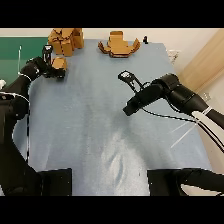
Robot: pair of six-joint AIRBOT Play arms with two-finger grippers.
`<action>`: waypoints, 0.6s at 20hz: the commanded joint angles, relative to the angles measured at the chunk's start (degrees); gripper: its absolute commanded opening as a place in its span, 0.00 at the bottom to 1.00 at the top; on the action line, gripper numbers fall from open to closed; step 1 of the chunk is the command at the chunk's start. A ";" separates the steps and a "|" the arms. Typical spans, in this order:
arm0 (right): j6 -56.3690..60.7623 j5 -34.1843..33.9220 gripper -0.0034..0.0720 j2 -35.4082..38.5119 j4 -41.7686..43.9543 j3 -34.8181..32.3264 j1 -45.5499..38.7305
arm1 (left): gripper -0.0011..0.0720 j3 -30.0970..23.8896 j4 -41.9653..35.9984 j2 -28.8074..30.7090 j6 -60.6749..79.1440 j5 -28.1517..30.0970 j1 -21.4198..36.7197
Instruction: Fold the box.
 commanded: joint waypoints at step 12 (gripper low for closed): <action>0.00 0.07 0.05 0.02 0.94 -0.02 0.02 | 0.97 0.07 -0.02 0.13 0.44 -0.81 0.07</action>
